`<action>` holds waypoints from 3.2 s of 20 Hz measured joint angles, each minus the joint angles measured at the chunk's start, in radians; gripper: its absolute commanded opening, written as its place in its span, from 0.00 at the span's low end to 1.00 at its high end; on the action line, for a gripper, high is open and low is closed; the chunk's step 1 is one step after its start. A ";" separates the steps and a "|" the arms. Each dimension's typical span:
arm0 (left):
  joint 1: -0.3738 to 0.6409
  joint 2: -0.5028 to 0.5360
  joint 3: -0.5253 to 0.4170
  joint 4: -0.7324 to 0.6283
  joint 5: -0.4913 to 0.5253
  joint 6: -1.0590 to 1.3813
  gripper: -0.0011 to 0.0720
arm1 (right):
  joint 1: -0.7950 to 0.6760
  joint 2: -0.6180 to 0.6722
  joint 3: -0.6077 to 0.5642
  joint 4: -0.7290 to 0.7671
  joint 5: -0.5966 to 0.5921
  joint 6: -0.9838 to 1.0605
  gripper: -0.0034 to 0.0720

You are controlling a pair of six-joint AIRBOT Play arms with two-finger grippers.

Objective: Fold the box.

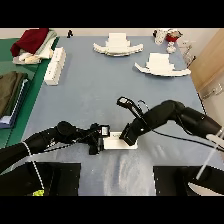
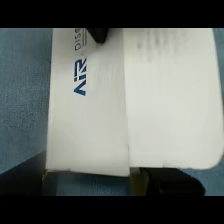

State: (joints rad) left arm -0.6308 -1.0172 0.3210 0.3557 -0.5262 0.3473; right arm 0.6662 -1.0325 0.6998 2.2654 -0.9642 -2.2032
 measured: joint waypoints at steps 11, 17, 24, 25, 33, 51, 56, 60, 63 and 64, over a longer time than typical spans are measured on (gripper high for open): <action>0.000 0.000 0.000 0.000 0.000 0.000 0.72 | 0.191 0.273 -0.275 -0.127 0.375 -0.055 0.54; 0.000 0.000 0.000 0.000 0.000 0.000 0.72 | 0.244 0.278 -0.258 -0.203 0.400 -0.254 0.82; 0.000 0.000 0.000 0.000 0.000 0.000 0.72 | 0.257 0.200 -0.244 -0.293 0.429 -0.334 0.78; 0.000 0.000 0.000 0.000 0.000 0.000 0.72 | 0.257 0.190 -0.239 -0.301 0.433 -0.338 0.75; 0.000 0.000 0.000 -0.001 0.001 -0.002 0.72 | 0.259 0.168 -0.194 -0.329 0.431 -0.354 0.74; 0.001 0.000 0.000 -0.001 0.001 -0.001 0.72 | 0.258 0.164 -0.127 -0.451 0.387 -0.298 0.40; 0.001 0.000 0.000 -0.001 0.002 -0.001 0.72 | 0.258 0.137 -0.126 -0.433 0.362 -0.288 0.26; 0.001 0.000 0.000 -0.001 -0.001 0.000 0.72 | 0.258 0.130 -0.126 -0.417 0.340 -0.285 0.27; 0.001 0.000 0.000 0.000 -0.005 0.001 0.72 | 0.257 0.128 -0.126 -0.407 0.326 -0.284 0.48; 0.001 0.000 0.000 0.001 -0.006 0.002 0.72 | 0.257 0.128 -0.127 -0.402 0.326 -0.284 0.48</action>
State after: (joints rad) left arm -0.6296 -1.0172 0.3214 0.3569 -0.5327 0.3489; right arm 0.9237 -0.9047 0.5732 1.8637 -0.6384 -2.4874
